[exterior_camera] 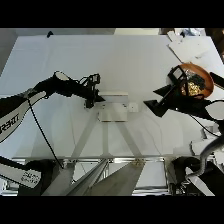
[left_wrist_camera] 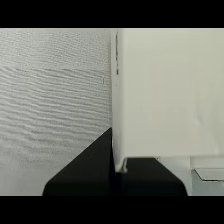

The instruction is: Fold the box and place the chain.

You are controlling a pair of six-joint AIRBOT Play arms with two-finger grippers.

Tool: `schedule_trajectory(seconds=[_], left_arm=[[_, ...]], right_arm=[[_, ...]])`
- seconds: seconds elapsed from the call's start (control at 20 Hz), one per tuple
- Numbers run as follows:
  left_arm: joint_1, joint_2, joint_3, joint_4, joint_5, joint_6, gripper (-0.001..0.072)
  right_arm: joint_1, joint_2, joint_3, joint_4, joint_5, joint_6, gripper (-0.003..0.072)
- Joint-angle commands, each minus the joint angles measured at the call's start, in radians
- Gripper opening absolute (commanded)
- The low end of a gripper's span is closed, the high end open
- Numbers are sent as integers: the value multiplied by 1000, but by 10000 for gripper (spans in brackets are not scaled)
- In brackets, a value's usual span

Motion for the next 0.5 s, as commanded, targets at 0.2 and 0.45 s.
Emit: schedule_trajectory(seconds=[0.2,0.45], left_arm=[[0,-1,-1,3,0,0,14],[0,-1,-1,3,0,0,14]], right_arm=[[64,-2,0,-8,115,-397,698],[107,-3,-3,-105,113,-444,703]])
